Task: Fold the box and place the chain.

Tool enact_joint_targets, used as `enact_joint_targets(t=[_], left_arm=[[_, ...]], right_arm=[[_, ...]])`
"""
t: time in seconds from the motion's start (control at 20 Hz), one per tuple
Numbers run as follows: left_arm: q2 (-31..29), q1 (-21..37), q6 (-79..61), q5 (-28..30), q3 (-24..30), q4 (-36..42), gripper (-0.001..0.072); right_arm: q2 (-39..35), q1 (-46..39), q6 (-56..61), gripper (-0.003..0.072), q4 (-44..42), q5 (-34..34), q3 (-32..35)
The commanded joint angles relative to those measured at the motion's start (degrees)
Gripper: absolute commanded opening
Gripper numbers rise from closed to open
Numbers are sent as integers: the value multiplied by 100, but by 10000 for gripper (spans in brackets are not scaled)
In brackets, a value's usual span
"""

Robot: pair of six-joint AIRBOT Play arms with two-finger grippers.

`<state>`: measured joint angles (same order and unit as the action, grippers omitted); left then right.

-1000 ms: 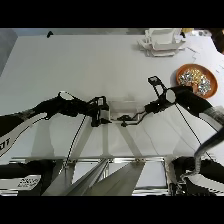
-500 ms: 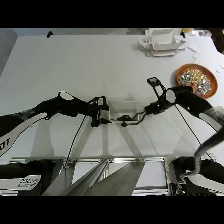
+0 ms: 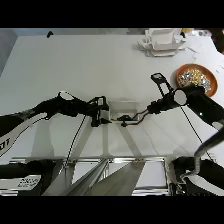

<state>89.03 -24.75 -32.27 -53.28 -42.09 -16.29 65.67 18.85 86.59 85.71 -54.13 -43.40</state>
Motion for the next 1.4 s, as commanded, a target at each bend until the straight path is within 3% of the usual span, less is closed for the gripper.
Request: enact_joint_targets(t=[0.0,0.35,0.45,0.75,0.85,1.2,1.35], left_arm=[[-2,2,-2,-9,0,0,141],[-2,2,-2,-9,0,0,141],[-2,2,-2,-9,0,0,141],[-2,2,-2,-9,0,0,141],[-2,2,-2,-9,0,0,141],[-2,2,-2,-9,0,0,141],[-2,2,-2,-9,0,0,141]], right_arm=[[76,0,61,271,4,127,-2],[769,0,216,262,22,278,-2],[839,0,216,203,63,291,0],[855,0,621,196,286,424,2],[855,0,616,84,299,413,2],[916,0,616,76,297,424,33],[918,0,590,22,297,450,33]])
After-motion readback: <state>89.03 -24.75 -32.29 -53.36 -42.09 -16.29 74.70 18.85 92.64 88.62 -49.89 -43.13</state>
